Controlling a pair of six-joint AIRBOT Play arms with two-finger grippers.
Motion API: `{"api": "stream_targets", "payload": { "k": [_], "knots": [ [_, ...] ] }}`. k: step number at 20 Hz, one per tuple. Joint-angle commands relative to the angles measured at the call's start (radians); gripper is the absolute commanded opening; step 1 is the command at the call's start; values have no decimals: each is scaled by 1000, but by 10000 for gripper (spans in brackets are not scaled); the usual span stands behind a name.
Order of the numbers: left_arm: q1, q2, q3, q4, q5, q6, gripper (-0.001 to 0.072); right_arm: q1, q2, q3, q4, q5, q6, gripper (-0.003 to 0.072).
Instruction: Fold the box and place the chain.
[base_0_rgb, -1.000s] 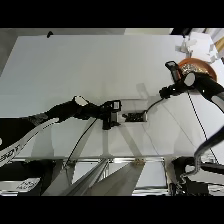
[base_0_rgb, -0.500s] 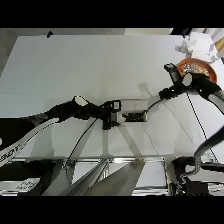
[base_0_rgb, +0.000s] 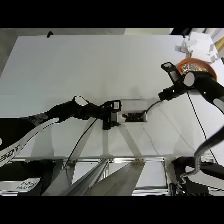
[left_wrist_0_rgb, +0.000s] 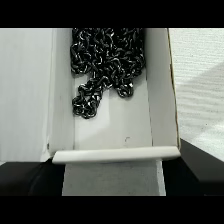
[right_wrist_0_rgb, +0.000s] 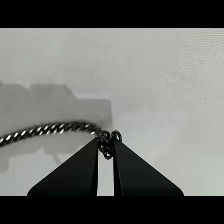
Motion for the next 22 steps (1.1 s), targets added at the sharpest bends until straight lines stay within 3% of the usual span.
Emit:
{"api": "stream_targets", "payload": {
  "k": [1, 9, 13, 14, 16, 20, 22],
  "knots": [
    [1, 1, 1, 1, 0, 0, 12, 5, 118, 1, 55, 68, -13, 16],
    [1, 1, 1, 1, 0, 0, 12, 5, 533, -5, 671, 214, -344, 17],
    [1, 1, 1, 0, 0, 0, 12, 5, 585, -6, 918, 288, -441, 17],
    [1, 1, 1, 0, 0, 0, 12, 16, 584, -6, 923, 281, -446, 17],
    [1, 1, 1, 0, 0, 0, 12, 44, 582, -8, 791, 250, -440, 18],
    [1, 1, 1, 1, 0, 0, 12, 50, 544, -101, 229, 83, -223, 41],
    [1, 1, 1, 0, 0, 0, 12, 50, 493, -167, 104, 5, -202, 247]
  ]
}}
